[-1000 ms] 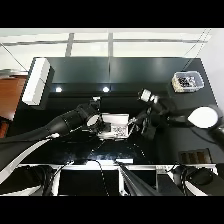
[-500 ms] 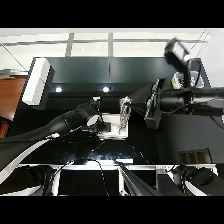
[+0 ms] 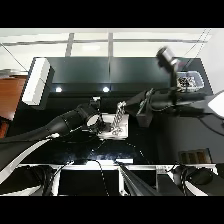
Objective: Fold the box and place the chain.
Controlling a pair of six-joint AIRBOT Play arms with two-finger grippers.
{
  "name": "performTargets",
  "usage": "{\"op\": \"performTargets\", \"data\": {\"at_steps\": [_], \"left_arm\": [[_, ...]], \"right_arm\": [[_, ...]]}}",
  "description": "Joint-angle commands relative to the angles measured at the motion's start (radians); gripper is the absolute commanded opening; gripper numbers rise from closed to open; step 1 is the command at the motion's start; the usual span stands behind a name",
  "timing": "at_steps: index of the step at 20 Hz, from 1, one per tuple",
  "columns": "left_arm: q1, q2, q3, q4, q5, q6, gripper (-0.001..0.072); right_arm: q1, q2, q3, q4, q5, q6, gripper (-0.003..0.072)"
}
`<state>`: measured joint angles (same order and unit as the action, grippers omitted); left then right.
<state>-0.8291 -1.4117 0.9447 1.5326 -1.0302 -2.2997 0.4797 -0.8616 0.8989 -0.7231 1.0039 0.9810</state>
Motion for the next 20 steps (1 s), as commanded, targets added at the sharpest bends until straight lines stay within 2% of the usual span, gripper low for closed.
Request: {"op": "performTargets", "data": {"at_steps": [1,5,15,20], "left_arm": [[0.0,0.0,0.0,0.0,0.002,0.0,0.003],[0.0,0.0,0.0,0.0,0.001,0.0,0.003],[0.0,0.0,0.0,0.0,0.002,0.0,0.003],[0.0,0.0,0.0,0.0,0.001,0.0,0.003]], "right_arm": [[0.041,-0.054,-0.101,0.001,-0.06,0.049,0.002],[0.058,-0.13,-0.109,0.024,-0.109,0.049,0.002],[0.061,-0.154,-0.109,0.039,-0.142,0.056,0.002],[0.107,-0.188,-0.109,0.045,-0.153,0.056,0.002]]}}
